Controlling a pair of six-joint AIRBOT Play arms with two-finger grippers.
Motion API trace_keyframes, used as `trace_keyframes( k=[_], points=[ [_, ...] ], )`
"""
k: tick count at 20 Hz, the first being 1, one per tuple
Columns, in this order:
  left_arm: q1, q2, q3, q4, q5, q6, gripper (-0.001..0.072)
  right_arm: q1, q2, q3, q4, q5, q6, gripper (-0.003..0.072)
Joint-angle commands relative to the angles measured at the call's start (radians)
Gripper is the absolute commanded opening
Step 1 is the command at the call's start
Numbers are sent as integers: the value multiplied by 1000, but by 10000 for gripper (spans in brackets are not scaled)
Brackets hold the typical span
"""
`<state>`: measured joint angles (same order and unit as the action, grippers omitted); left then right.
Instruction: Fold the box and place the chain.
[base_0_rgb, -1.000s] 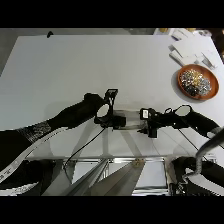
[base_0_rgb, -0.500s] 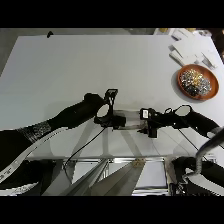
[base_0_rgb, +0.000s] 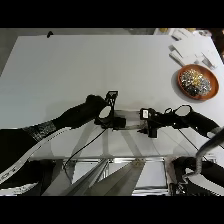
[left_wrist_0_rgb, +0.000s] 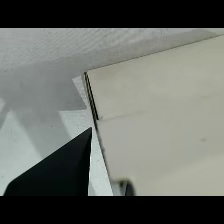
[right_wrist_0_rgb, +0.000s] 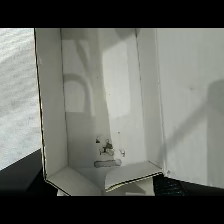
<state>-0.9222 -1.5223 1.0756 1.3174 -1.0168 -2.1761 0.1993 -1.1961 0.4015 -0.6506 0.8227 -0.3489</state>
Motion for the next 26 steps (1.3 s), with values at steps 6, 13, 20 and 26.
trace_keyframes(
  k=[6, 13, 20, 26],
  points=[
    [-1, -2, 1, 1, 26, -2, 290, 0, -1, 0, 0, 0, 0, 400],
    [-1, -3, 1, 4, 33, -2, 290, 0, -1, 0, 0, 0, 0, 400],
    [-1, -3, 1, 5, 33, -2, 290, 0, -1, 0, 0, 0, 0, 400],
    [-1, -6, 1, 8, 33, -2, 271, 0, -1, 0, 0, 0, 0, 400]
  ],
)
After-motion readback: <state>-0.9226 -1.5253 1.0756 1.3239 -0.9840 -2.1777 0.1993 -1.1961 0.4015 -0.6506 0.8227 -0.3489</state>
